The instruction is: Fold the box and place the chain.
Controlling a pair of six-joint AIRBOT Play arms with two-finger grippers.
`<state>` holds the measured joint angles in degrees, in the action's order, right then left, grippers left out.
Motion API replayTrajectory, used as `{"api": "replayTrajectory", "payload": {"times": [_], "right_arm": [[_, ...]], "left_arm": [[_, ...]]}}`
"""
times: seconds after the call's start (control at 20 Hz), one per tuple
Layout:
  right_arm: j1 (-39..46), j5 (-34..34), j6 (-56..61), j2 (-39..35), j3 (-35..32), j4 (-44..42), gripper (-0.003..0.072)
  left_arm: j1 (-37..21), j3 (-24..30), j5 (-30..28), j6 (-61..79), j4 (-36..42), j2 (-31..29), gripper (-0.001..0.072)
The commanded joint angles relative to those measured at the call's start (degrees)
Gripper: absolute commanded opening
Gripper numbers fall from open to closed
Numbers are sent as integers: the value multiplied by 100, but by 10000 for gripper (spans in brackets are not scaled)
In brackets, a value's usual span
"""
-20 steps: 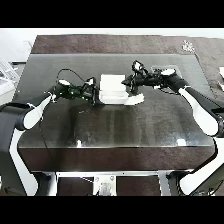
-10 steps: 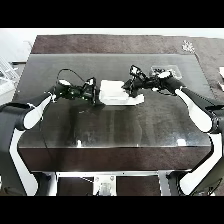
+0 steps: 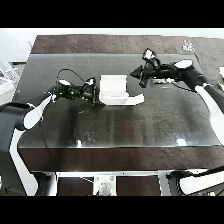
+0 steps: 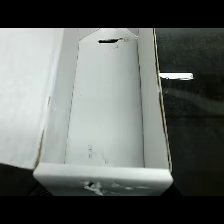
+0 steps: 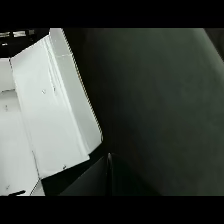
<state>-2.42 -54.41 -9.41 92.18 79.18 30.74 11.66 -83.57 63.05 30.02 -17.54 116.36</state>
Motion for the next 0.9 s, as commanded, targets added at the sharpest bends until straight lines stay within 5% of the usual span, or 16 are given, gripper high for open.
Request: {"api": "replayTrajectory", "payload": {"times": [0.0,0.05,0.1,0.15,0.3,0.85], "right_arm": [[151,-11,417,-708,-721,313,16],[157,-33,297,-765,-962,393,46],[155,-55,125,-745,-1174,426,254],[155,-48,-138,-702,-1360,428,380],[131,-55,-754,-363,-1565,426,541],[9,-50,-1274,208,-1375,378,563]], "left_arm": [[-4,2,4,0,-2,2,531],[-4,2,2,0,-2,2,531],[-4,2,4,0,-2,2,531],[-4,2,4,0,-2,2,531],[-4,2,15,0,-2,2,531],[-4,2,59,2,-2,2,531]]}}
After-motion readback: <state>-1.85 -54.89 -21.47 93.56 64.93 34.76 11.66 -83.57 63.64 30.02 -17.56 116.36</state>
